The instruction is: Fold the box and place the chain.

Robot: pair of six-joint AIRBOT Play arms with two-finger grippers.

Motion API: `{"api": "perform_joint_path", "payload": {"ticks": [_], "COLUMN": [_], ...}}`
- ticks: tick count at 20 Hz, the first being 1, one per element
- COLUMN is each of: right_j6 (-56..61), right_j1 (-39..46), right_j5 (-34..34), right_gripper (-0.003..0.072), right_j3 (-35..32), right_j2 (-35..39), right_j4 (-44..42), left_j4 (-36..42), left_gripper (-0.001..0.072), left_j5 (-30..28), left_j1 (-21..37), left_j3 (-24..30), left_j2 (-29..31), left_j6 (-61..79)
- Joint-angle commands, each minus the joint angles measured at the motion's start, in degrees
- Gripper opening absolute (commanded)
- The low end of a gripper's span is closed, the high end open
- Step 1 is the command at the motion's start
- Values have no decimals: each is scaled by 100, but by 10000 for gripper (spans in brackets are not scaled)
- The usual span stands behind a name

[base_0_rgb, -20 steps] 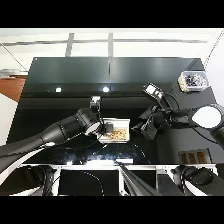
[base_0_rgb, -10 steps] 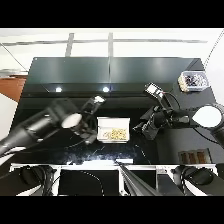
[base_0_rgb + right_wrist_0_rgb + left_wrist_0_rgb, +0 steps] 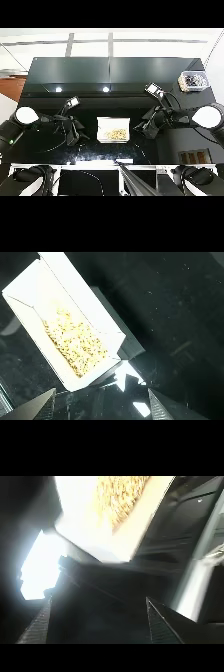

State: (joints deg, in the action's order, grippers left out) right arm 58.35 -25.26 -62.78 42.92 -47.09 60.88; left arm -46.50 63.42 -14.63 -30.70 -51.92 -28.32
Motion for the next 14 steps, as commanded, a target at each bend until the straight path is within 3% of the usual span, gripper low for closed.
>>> {"api": "perform_joint_path", "payload": {"ticks": [1,5,6,9,14], "right_j6": [181,365,385,450,487], "right_j1": [2,2,2,2,2], "right_j5": [-24,4,13,13,31], "right_gripper": [660,660,660,660,660], "right_j3": [2,2,2,2,2], "right_j2": [7,7,7,7,7], "right_j4": [254,455,457,455,457], "left_j4": [568,660,822,953,1357], "left_gripper": [643,644,720,718,709], "left_j5": [-916,-1344,-1473,-1838,-1746], "left_j1": [87,-264,-358,-645,-688], "left_j3": [514,514,511,505,507], "left_j2": [-26,-479,-629,-922,-1016], "left_j6": [2916,3827,3921,4033,4096]}}
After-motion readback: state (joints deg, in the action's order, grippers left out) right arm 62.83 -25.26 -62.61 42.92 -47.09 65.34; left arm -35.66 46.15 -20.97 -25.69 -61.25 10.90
